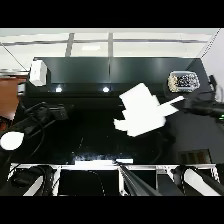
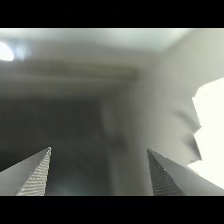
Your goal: Fold the box and place the chain.
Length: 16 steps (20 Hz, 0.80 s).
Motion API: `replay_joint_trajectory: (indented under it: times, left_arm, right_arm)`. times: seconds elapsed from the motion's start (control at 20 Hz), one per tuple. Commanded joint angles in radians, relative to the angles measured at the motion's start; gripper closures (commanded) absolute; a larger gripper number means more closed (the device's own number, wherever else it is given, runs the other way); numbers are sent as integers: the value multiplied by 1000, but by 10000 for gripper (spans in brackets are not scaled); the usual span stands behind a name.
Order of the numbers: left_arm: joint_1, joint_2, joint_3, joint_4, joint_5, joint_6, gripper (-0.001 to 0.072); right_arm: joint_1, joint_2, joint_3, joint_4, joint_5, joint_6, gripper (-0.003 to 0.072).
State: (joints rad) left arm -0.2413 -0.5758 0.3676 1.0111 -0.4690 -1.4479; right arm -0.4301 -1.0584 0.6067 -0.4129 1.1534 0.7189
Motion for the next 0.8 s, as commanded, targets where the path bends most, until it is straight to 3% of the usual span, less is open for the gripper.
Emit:
replay_joint_trajectory:
  times: [0.0,0.15,0.35,0.5,0.65,0.75]
  left_arm:
    - [-101,-126,4,-161,4,12,-3]
    - [-157,-272,69,-171,-42,12,-3]
    - [-94,-520,231,-248,-263,121,-3]
    - [28,-661,298,-370,-385,218,-3]
    - [115,-782,328,-647,-504,531,-3]
    - [117,-850,375,-627,-507,584,-3]
  right_arm:
    - [278,190,-243,295,-377,-32,674]
    - [548,252,-332,360,-600,-31,674]
    - [776,251,-336,373,-801,-16,674]
    - [796,251,-336,380,-792,-15,674]
    - [796,251,-336,379,-788,-15,673]
    - [796,251,-336,379,-774,-15,673]
